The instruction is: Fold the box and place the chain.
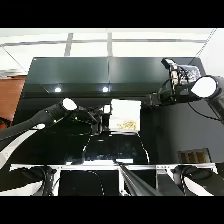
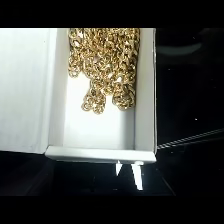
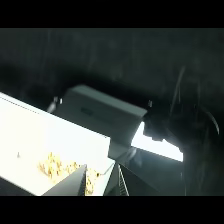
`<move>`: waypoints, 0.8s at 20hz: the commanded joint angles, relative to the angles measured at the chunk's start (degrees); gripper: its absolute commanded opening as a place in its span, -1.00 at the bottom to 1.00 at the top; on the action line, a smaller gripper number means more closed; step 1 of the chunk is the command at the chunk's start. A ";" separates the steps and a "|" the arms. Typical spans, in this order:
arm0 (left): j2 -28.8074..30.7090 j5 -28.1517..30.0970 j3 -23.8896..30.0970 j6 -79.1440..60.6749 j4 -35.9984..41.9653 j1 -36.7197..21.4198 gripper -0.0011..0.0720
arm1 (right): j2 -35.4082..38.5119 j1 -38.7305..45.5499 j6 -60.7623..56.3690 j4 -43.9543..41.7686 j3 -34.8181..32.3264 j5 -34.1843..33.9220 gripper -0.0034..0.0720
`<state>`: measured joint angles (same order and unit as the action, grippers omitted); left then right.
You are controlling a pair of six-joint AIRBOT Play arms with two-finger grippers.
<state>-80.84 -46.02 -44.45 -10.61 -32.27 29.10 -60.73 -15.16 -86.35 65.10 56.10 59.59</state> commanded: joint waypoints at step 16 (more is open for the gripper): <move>0.22 2.99 0.17 3.28 -7.78 -0.39 -0.36 | -13.49 -0.11 16.59 -9.86 0.07 -14.93 0.49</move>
<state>-80.60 -43.42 -44.31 -7.14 -39.05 28.75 -73.56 -15.16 -77.56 58.33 56.14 44.84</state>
